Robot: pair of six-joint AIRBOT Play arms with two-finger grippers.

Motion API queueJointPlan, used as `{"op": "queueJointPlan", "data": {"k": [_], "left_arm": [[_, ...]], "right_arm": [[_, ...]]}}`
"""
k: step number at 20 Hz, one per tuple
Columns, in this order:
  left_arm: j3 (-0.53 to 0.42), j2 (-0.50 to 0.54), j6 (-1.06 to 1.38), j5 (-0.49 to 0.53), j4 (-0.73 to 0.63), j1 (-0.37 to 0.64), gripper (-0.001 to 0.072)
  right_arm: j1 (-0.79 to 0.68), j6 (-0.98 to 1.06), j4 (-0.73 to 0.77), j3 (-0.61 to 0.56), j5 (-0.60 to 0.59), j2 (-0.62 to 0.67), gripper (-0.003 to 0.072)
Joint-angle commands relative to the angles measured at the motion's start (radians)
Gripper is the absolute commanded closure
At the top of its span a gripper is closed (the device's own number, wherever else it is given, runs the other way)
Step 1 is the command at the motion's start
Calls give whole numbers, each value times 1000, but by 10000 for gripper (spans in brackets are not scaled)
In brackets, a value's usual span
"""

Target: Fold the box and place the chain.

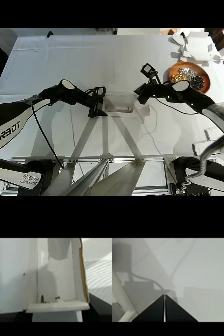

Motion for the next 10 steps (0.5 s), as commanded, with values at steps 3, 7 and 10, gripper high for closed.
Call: {"op": "queueJointPlan", "data": {"k": [3,7,10], "left_arm": [[0,0,0,0,0,0,569],[0,0,0,0,0,0,569],[0,0,0,0,0,0,569]], "right_arm": [[0,0,-345,0,187,116,679],[0,-76,-365,-44,242,121,680],[1,-245,-311,-91,244,121,637]]}}
